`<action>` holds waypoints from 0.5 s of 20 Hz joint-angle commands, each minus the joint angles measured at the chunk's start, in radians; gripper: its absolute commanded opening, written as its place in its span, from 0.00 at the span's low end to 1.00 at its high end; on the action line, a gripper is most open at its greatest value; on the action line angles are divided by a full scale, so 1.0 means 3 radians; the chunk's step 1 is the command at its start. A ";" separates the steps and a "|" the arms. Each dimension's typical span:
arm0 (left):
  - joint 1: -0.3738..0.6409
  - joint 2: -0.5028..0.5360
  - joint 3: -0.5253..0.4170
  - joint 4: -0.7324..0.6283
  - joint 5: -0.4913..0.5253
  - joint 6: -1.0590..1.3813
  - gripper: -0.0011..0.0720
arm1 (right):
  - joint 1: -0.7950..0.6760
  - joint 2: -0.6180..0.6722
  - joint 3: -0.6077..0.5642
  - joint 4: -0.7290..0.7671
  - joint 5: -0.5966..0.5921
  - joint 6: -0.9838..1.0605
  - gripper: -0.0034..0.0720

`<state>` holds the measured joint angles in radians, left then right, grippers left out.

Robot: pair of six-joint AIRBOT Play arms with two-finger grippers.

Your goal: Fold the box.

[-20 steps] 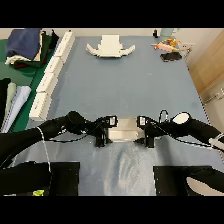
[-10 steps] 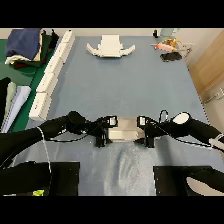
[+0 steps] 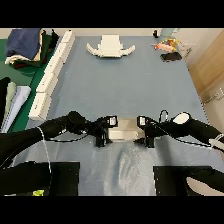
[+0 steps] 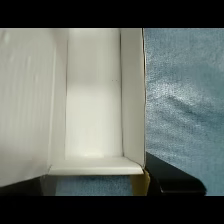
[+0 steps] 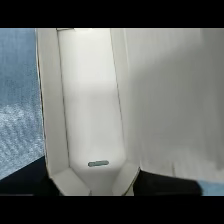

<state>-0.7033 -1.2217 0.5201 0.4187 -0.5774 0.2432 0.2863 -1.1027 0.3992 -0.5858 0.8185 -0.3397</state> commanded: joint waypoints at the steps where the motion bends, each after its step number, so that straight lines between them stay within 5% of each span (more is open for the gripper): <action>1: -0.0003 0.0000 0.0001 0.0001 0.0001 0.0001 0.83 | 0.0000 0.0003 0.0005 0.0046 0.0008 0.0062 0.94; 10: -0.0003 0.0000 0.0001 0.0001 0.0000 0.0001 0.83 | -0.0003 0.0004 0.0008 -0.0001 0.0099 0.0065 1.00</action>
<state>-0.7036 -1.2217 0.5201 0.4183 -0.5785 0.2432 0.2859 -1.1023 0.4007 -0.5739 0.8230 -0.3225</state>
